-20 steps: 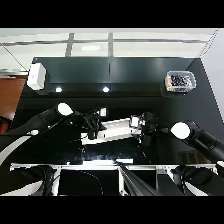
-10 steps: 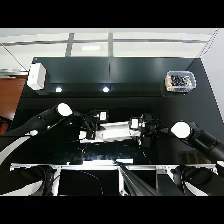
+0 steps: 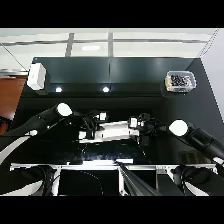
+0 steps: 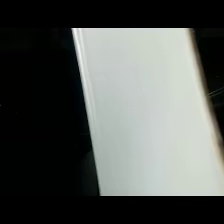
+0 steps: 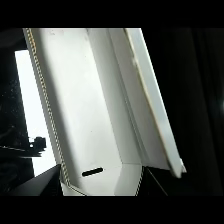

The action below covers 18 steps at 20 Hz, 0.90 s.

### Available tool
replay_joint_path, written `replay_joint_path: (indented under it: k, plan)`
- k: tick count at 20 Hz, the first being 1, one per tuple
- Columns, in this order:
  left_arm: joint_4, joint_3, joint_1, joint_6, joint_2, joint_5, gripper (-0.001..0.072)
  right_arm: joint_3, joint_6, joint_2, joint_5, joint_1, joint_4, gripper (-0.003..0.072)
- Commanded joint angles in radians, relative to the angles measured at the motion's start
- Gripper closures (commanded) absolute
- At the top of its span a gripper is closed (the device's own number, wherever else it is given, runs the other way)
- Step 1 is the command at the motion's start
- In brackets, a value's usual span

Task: Fold the box and place the chain.

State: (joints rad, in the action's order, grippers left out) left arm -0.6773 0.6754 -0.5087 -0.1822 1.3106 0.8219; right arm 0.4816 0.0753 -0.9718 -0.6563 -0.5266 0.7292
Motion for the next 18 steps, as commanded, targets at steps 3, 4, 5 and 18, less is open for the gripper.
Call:
replay_joint_path:
  k: [3,4,5,18]
  plan:
    - [0.001,0.000,0.001,-0.001,0.000,-0.002,0.0682,0.000,-0.027,-0.010,-0.003,0.042,-0.023,0.0081]
    - [0.001,0.000,0.001,-0.001,0.000,-0.002,0.0682,0.001,-0.027,-0.009,-0.020,0.064,-0.023,0.0081]
    - [0.001,0.000,0.001,-0.001,0.000,-0.001,0.0682,0.001,-0.027,-0.009,-0.039,0.082,-0.023,0.0081]
    - [0.001,0.000,0.001,-0.001,0.000,-0.002,0.0681,0.001,-0.141,-0.013,-0.065,0.101,-0.134,0.0081]
